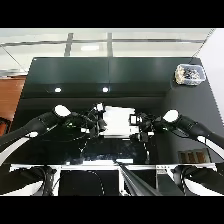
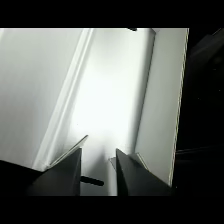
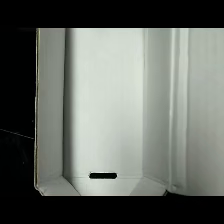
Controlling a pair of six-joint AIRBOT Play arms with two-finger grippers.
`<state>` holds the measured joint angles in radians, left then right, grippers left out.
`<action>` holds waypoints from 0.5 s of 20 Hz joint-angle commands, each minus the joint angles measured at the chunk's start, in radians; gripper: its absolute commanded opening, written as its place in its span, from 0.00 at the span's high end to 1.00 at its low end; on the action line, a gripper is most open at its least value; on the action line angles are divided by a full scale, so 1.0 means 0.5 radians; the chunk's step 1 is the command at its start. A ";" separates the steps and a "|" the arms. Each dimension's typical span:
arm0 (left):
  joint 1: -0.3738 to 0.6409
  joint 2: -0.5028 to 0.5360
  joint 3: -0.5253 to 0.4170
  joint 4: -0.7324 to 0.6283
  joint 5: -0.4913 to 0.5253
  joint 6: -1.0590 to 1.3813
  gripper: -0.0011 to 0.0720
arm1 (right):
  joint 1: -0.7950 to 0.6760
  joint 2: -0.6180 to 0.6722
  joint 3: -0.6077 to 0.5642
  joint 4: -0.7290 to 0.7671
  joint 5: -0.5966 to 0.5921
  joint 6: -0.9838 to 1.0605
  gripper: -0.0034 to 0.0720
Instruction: Fold the box and place the chain.
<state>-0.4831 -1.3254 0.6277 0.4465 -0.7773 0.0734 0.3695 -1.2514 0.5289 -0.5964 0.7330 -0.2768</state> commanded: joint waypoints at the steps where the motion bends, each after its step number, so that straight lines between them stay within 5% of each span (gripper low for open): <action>1: -0.002 -0.007 0.002 -0.017 0.018 0.018 0.80 | 0.001 0.000 0.001 0.001 0.000 0.000 0.60; 4: -0.002 -0.007 0.002 -0.004 0.014 0.018 0.87 | 0.001 0.000 0.001 0.001 0.000 0.000 0.60; 5: -0.002 -0.007 0.002 -0.004 0.014 0.018 0.82 | 0.001 0.000 0.001 0.001 0.000 0.000 0.60; 6: -0.002 -0.007 0.002 -0.004 0.014 0.018 0.63 | 0.001 0.000 0.001 0.000 0.000 0.000 0.60; 7: -0.002 -0.007 0.002 -0.004 0.014 0.018 0.56 | 0.001 0.000 0.001 0.001 0.000 0.000 0.60; 10: -0.002 -0.007 0.002 0.008 0.014 0.018 0.57 | 0.001 0.000 0.001 0.001 0.000 0.000 0.60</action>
